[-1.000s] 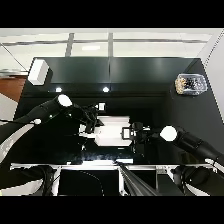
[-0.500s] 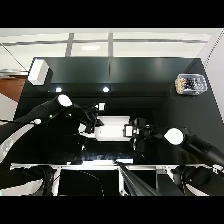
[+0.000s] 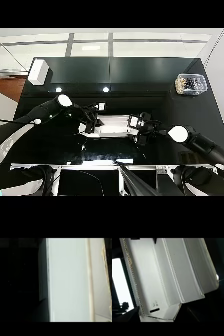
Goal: Fold the box and place the chain.
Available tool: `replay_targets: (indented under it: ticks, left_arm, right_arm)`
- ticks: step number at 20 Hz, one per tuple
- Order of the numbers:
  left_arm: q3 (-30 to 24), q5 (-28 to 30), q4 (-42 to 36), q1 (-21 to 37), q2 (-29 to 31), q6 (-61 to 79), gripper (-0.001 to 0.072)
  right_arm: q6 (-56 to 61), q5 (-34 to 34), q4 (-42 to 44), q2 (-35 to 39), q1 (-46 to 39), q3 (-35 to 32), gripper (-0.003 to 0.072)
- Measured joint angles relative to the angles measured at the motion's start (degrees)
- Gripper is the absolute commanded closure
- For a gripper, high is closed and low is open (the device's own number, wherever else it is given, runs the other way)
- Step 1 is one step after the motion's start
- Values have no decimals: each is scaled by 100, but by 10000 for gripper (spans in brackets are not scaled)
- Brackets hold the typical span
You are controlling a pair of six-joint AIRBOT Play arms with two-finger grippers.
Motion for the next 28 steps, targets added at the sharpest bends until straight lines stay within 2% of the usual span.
replay_targets:
  ticks: [5, 9, 13, 17, 28]
  left_arm:
    - [0, 2, 0, 0, 0, 2, 686]
    - [0, 70, 0, -2, 0, 0, 686]
    - [0, 142, 2, -2, 0, 9, 686]
    - [0, 181, 11, -4, 0, 33, 686]
    - [0, 210, 7, -7, 0, 7, 686]
  right_arm:
    - [-544, -39, 796, -398, -269, 122, -22]
    - [-1539, 636, 1652, -874, -667, 387, -22]
    - [-2356, 1119, 2044, -1325, -704, 461, -14]
    - [-2800, 1316, 2050, -1578, -614, 485, -14]
    - [-2708, 1220, 1552, -1832, -586, 433, -13]
